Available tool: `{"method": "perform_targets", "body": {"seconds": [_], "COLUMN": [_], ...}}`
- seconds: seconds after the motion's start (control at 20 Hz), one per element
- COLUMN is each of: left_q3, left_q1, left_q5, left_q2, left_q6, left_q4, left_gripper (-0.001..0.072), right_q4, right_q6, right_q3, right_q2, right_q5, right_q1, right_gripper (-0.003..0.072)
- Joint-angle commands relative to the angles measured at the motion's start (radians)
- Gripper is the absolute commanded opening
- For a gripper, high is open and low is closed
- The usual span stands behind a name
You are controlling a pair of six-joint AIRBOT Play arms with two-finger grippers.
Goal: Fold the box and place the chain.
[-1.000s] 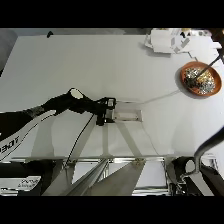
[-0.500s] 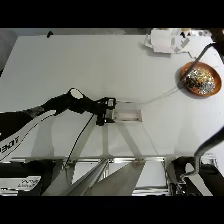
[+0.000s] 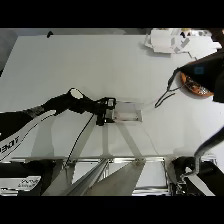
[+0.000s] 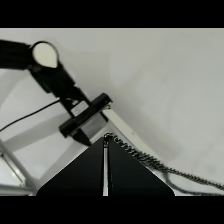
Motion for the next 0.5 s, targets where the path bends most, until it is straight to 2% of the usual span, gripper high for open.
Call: {"method": "perform_targets", "body": {"seconds": [0.0,0.15,0.35,0.45], "left_q3": [0.0,0.0,0.0,0.0], "left_q1": [0.0,0.0,0.0,0.0], "left_q5": [0.0,0.0,0.0,0.0], "left_q2": [0.001,0.001,0.001,0.001], "left_q6": [0.0,0.0,0.0,0.0], "left_q4": [0.0,0.0,0.0,0.0], "left_gripper": [0.0252,0.0252,0.0252,0.0252], "right_q4": [-0.066,-0.094,-0.019,0.031], "right_q6": [0.02,0.039,-0.006,-0.066], "right_q3": [-0.002,-0.049,-0.236,-0.311], "right_q2": [0.0,0.0,-0.015,-0.071], "right_q5": [0.012,0.003,-0.129,-0.142], "right_q1": [0.095,0.109,0.109,0.109], "right_gripper": [0.0015,0.0015,0.0015,0.0015]}}
